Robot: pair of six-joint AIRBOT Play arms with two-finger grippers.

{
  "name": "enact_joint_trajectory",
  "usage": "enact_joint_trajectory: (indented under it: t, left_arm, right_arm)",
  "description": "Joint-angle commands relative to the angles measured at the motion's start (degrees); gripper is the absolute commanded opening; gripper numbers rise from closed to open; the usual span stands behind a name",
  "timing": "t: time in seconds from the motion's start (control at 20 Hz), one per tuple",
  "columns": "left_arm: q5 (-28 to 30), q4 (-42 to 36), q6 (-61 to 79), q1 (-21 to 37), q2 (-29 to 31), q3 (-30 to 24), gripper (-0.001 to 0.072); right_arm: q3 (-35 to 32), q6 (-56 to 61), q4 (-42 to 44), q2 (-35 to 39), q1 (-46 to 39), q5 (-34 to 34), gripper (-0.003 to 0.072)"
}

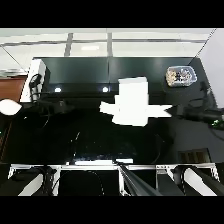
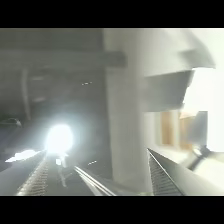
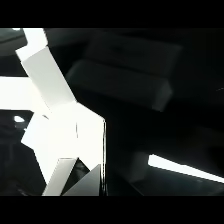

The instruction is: Fold the box and place the chain.

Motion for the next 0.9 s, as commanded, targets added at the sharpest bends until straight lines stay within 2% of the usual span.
enact_joint_trajectory:
  t: [0.0, 0.1, 0.25, 0.35, 0.55, 0.65, 0.75, 0.85]
  left_arm:
    - [-2.7, -4.4, 2.2, -6.7, -9.8, 8.1, 0.0708]
    - [-5.1, -8.5, 4.7, -9.1, -17.2, 14.7, 0.0708]
    - [-9.6, -16.8, 8.9, -9.0, -26.9, 22.0, 0.0708]
    - [-14.3, -17.8, 9.6, -8.7, -32.5, 25.7, 0.0708]
    - [-23.3, -18.4, 11.3, -9.0, -40.9, 30.4, 0.0708]
    - [-31.4, -19.0, 14.3, -9.1, -44.9, 32.7, 0.0708]
    - [-37.8, -19.0, 17.7, -9.1, -47.4, 33.6, 0.0708]
    - [-41.2, -18.9, 21.3, -9.1, -48.0, 33.6, 0.0683]
  right_arm:
    - [-7.2, -2.7, 7.0, 0.6, 9.8, -9.5, 0.0011]
    - [-7.3, -2.7, 7.3, 0.6, 14.6, -10.7, 0.0011]
    - [-7.3, -2.7, 7.5, 0.6, 18.8, -10.9, 0.0012]
    - [-7.3, -2.7, 7.5, 0.6, 20.5, -11.0, 0.0012]
    - [-7.3, -2.7, 7.5, 0.6, 22.7, -10.9, 0.0012]
    - [-7.3, -2.7, 7.5, 0.6, 23.3, -10.9, 0.0012]
    - [-7.3, -2.7, 7.5, 0.6, 23.3, -11.0, 0.0012]
    - [-7.3, -2.7, 7.5, 0.6, 23.3, -10.9, 0.0012]
